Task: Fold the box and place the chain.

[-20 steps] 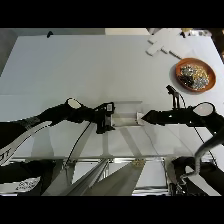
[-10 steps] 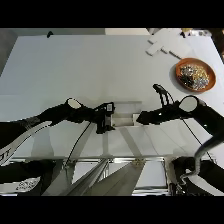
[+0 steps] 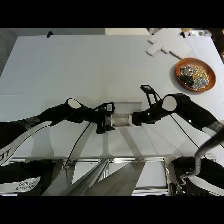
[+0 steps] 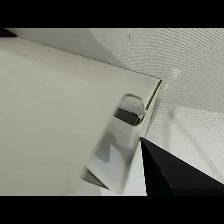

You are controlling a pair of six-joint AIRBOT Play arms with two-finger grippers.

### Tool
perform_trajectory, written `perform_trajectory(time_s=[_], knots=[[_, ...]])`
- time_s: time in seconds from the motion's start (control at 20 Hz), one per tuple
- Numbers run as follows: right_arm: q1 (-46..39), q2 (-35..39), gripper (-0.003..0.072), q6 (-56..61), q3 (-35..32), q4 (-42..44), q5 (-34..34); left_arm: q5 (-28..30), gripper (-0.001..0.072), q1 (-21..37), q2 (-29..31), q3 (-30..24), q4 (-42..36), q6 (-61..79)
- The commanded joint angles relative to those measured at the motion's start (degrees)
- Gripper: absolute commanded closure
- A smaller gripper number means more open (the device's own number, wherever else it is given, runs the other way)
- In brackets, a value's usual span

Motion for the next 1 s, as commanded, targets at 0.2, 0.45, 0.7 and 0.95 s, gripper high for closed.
perform_trajectory(time_s=[0.2,0.45,0.7,0.95], knots=[[5.6,-6.4,0.0231,13.4,4.3,-8.1,1.7,0.0,0.0576,0.0,0.0,0.0,0.0,0.0],[5.8,-6.5,0.0288,19.4,4.9,-12.3,1.4,0.0,0.0576,0.0,0.0,0.0,0.0,0.0],[7.0,-7.1,0.0336,22.1,4.9,-15.1,0.8,0.0,0.0576,0.0,0.0,0.0,0.0,0.0],[7.1,-7.3,0.0527,23.6,4.9,-16.5,1.2,0.0,0.0576,0.0,0.0,0.0,0.0,0.0]])
